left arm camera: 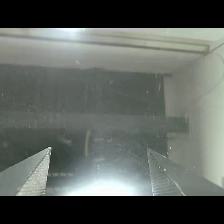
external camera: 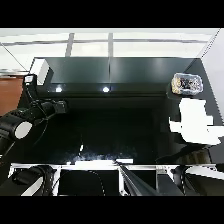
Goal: Fold the box and place the chain.
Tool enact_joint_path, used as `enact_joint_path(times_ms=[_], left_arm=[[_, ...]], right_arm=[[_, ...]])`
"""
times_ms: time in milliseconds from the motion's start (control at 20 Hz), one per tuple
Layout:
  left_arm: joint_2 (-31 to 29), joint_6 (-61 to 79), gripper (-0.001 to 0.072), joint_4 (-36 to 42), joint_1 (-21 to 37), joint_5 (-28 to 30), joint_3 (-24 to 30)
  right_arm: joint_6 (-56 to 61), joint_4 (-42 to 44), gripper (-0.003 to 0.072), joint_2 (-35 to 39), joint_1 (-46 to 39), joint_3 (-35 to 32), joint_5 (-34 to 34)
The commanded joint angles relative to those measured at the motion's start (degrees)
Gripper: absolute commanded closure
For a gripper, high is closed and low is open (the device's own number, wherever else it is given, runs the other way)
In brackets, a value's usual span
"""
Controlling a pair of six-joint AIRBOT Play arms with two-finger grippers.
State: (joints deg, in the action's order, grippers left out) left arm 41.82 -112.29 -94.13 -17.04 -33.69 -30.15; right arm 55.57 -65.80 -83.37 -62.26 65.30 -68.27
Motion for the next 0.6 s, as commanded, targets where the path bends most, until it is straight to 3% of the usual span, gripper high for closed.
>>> enact_joint_path(times_ms=[0,200,250,350,400,450,550], left_arm=[[0.0,0.1,0.0,2.3,0.0,-2.9,0.0],[0.0,0.1,0.0,2.2,0.0,-4.9,0.0],[0.0,0.1,0.0,2.2,0.0,-4.9,0.0],[0.0,0.1,0.0,2.0,0.0,-4.9,0.0],[0.0,0.1,0.0,2.1,0.0,-4.9,0.0],[0.0,0.1,0.0,2.1,0.0,-4.9,0.0],[0.0,0.1,0.0,2.1,0.0,-4.9,0.0]], right_arm=[[-7.9,1.7,0.0136,-2.9,-0.7,0.8,-5.6],[-10.0,-1.3,0.0146,-3.6,-1.0,0.8,-6.5],[-10.3,-2.3,0.0253,-3.8,-0.9,0.8,-6.6],[-11.7,-1.7,0.026,-3.9,-0.9,0.6,-6.4],[-11.8,-1.7,0.033,-3.9,-0.9,0.6,-6.4],[-11.7,-1.7,0.0562,-3.9,-0.9,0.5,-6.5],[-11.8,-1.6,0.059,-3.9,-0.9,0.3,-7.0]])
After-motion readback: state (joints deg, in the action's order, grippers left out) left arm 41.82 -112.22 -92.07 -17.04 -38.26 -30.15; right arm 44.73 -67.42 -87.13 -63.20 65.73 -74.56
